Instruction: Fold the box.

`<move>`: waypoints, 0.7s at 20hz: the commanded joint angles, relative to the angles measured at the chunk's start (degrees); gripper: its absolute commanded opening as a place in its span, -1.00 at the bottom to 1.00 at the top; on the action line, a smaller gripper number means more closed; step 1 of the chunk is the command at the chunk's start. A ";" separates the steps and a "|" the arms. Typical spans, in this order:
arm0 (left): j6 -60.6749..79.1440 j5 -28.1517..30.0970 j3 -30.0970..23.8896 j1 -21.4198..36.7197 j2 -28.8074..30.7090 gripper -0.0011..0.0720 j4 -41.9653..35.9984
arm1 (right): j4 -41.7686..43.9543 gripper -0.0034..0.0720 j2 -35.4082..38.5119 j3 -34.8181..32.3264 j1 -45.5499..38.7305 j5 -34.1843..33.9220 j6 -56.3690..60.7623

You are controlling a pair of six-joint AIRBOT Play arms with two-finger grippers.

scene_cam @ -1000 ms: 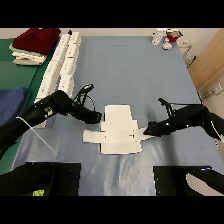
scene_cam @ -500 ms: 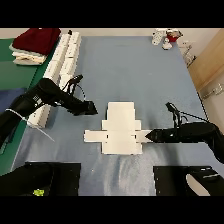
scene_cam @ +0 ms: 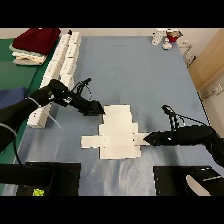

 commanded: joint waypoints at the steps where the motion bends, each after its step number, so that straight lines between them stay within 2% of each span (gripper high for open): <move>1: 5.16 -7.13 3.96 0.04 -7.76 0.45 -2.03 | -0.24 -0.90 0.04 -0.04 0.42 0.50 -0.04; 5: 6.12 -10.78 7.52 0.02 -13.31 0.44 -2.16 | -0.31 -0.90 0.04 -0.04 0.42 0.50 -0.04; 9: 10.21 -15.56 11.65 -1.18 -15.61 0.40 -3.04 | -1.38 -0.90 0.04 -0.04 0.39 0.52 -0.02; 10: 11.52 -16.37 12.24 -1.60 -15.61 -0.15 -2.86 | -1.46 -0.90 0.04 -0.04 0.39 0.52 0.00; 11: 12.96 -17.11 12.68 -2.01 -15.61 -0.58 -2.89 | -1.46 -0.90 0.00 -0.04 0.39 0.68 0.02; 14: 14.23 -17.03 13.42 -3.26 -15.63 -0.58 -2.69 | -1.49 -0.90 0.00 -0.04 0.39 1.16 0.17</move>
